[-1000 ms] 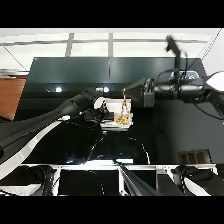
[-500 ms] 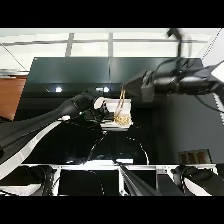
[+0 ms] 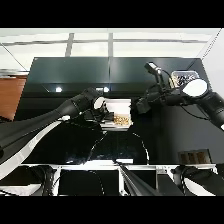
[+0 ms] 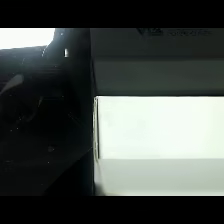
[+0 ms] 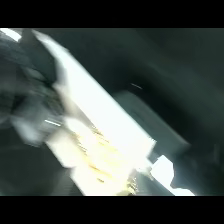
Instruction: Fold the box and place the chain.
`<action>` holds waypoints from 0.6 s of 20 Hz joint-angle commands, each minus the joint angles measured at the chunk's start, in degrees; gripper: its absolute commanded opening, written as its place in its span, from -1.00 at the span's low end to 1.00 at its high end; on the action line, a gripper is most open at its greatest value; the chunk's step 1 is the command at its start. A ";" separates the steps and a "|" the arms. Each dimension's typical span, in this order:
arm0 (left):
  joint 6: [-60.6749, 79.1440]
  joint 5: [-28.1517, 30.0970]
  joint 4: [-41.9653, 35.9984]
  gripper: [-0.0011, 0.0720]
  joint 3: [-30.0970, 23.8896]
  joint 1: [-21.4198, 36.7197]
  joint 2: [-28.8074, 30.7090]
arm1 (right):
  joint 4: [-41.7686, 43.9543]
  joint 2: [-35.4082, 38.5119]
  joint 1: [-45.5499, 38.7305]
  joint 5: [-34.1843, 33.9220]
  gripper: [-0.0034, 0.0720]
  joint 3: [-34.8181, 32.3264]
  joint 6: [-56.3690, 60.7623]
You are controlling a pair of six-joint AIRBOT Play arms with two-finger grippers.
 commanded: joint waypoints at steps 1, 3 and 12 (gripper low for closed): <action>0.00 -0.44 0.02 -0.88 0.02 0.04 -0.02 | -9.55 -0.20 -5.01 3.39 1.00 -4.00 0.04; 0.02 -0.31 0.02 -0.88 0.02 0.04 -0.02 | -9.66 -0.22 -3.91 0.09 1.00 -10.21 -7.45; 0.00 0.50 0.02 -0.88 0.02 0.04 -0.02 | 1.25 -2.14 8.35 -23.76 1.00 -21.99 -51.87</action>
